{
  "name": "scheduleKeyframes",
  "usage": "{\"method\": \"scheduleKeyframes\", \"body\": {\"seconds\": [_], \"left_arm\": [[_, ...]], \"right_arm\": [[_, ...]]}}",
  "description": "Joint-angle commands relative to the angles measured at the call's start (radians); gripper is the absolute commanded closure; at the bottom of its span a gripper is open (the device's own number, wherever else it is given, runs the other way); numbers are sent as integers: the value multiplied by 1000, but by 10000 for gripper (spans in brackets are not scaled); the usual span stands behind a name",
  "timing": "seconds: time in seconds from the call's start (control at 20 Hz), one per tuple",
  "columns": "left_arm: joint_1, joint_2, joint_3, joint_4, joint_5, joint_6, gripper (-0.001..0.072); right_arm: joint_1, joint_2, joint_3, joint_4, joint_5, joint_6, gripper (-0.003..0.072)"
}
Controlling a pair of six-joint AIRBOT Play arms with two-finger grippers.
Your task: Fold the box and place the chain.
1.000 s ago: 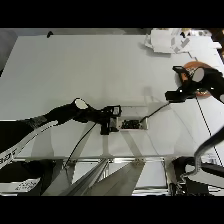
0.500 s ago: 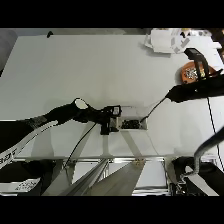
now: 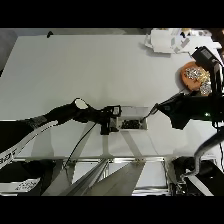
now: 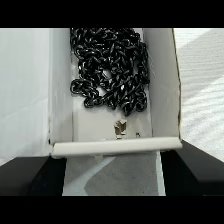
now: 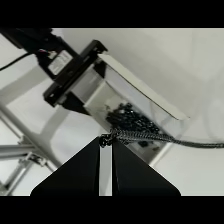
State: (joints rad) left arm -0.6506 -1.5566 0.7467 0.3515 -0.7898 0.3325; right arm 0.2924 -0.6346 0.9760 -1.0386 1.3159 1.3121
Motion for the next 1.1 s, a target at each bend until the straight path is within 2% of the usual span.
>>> {"method": "scheduleKeyframes", "body": {"seconds": [0.0,0.2,0.35,0.45,0.6,0.8,0.9,1.05], "left_arm": [[1,1,0,0,0,0,568],[1,1,0,0,0,0,568],[1,1,0,0,0,0,568],[1,1,0,0,0,0,568],[1,1,0,0,0,0,568],[1,1,0,0,0,0,568],[1,1,0,0,0,0,568],[1,1,0,0,0,0,568]], "right_arm": [[18,17,-15,45,-37,0,667],[18,14,-150,138,-185,-21,667],[18,2,-294,188,-318,-113,667],[18,-26,-381,220,-365,-182,667],[18,-109,-467,227,-377,-288,667],[18,-222,-495,196,-371,-333,656],[18,-245,-495,194,-372,-334,564],[18,-246,-483,197,-344,-327,557]]}}
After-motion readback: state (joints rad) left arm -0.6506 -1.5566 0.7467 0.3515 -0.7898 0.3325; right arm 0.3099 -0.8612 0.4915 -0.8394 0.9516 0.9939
